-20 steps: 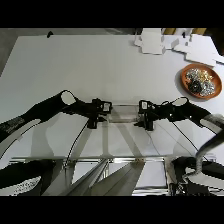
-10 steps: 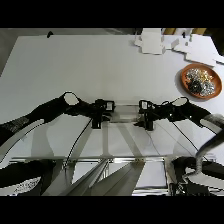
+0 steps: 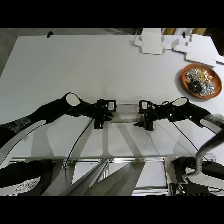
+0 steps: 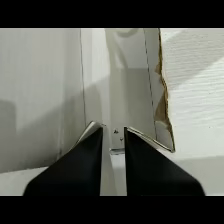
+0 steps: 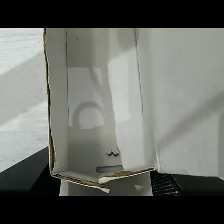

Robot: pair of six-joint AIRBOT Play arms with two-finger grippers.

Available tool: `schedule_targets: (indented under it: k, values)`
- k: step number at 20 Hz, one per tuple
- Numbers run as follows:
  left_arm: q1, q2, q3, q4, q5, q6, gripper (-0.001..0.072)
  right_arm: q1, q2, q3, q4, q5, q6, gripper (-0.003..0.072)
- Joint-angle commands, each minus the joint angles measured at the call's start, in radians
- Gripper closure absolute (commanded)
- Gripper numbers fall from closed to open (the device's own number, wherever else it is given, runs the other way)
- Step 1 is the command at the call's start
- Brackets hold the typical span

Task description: Fold the box and place the chain.

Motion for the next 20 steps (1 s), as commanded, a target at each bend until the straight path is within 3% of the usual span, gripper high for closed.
schedule_targets:
  k: [1, 7, 15, 18, 20]
  values:
    - [-0.003, -0.002, 0.001, -0.002, -0.003, -0.002, 0.0426, 0.001, 0.000, 0.000, 0.000, 0.000, 0.000, 0.0274]
    - [0.010, 0.032, 0.001, 0.033, -0.019, -0.082, 0.0421, 0.001, -0.001, 0.000, 0.000, 0.000, 0.000, 0.0274]
    - [0.106, 0.291, 0.001, 0.145, -0.153, -0.454, 0.0461, 0.001, -0.001, 0.000, 0.000, 0.000, 0.000, 0.0274]
    - [0.137, 0.395, 0.001, 0.240, -0.191, -0.656, 0.0701, 0.001, -0.001, 0.000, 0.000, 0.000, 0.000, 0.0274]
    - [0.174, 0.449, 0.000, 0.282, -0.244, -0.796, 0.0704, 0.001, -0.001, 0.000, 0.000, 0.000, 0.000, 0.0274]
